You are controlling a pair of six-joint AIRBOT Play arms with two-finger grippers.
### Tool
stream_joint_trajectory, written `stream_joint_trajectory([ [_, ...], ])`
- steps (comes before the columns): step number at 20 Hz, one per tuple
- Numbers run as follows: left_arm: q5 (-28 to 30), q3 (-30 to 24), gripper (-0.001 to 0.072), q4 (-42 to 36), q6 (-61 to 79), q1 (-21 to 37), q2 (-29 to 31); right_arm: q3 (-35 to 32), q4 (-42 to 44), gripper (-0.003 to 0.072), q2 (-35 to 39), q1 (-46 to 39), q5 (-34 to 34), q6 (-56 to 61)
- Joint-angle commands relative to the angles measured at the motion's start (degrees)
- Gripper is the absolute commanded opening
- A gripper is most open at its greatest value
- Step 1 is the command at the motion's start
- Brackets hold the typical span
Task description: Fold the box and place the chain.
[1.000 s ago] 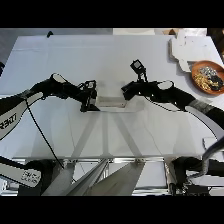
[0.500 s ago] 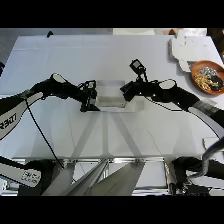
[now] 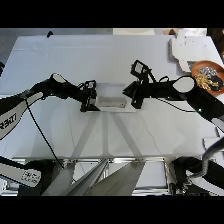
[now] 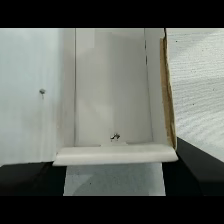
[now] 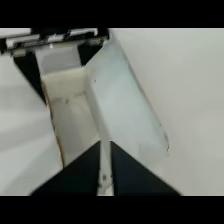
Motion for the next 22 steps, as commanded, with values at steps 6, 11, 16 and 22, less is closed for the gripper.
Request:
stream_joint_trajectory([
  [6, 0.0, 0.0, 0.0331, 0.0, 0.0, 0.0, 0.0, -1.0, -11.3, 0.0345, -4.2, -7.3, 3.5, -6.3],
  [11, 0.0, 0.0, 0.0331, 0.0, 0.0, 0.0, 0.0, -1.0, -2.1, 0.0345, -13.7, -7.1, 1.1, -25.8],
  [16, 0.0, 0.0, 0.0331, 0.0, 0.0, 0.0, 0.0, -1.0, 4.0, 0.0344, -17.4, -7.1, 1.6, -35.1],
  [22, 0.0, 0.0, 0.0331, 0.0, 0.0, 0.0, 0.0, -1.0, 5.5, 0.0318, -18.0, -4.8, 3.5, -38.5],
])
